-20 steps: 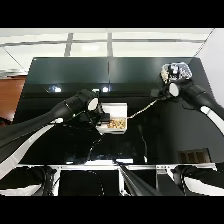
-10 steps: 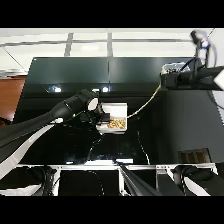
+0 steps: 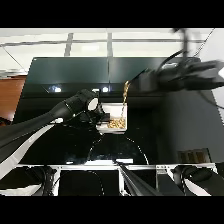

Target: Fold the box and place the chain.

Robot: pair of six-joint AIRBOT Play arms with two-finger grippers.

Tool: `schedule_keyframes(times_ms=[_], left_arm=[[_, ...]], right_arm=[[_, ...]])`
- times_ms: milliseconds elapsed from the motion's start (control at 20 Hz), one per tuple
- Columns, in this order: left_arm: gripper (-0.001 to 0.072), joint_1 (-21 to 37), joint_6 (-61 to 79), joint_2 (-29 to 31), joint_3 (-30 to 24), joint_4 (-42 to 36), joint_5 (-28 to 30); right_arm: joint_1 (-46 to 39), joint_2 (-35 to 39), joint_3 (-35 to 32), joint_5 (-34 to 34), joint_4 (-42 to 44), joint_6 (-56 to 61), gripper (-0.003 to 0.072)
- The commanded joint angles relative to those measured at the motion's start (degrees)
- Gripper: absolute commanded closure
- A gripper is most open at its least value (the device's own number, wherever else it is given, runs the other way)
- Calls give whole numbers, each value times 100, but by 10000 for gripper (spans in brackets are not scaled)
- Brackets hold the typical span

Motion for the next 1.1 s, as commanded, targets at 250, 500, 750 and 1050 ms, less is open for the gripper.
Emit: schedule_keyframes(times_ms=[250,500,750,1050], left_arm=[[682,4,2,0,7,4,4],[683,4,2,0,7,4,9],[682,4,2,0,7,2,-2],[681,2,-52,50,35,-79,22]], right_arm=[[560,-846,-1250,-424,70,44,665],[758,-975,-1248,-835,59,116,418],[-404,-562,-1246,-70,-487,63,419],[-1231,-177,-1250,470,-946,15,419]])
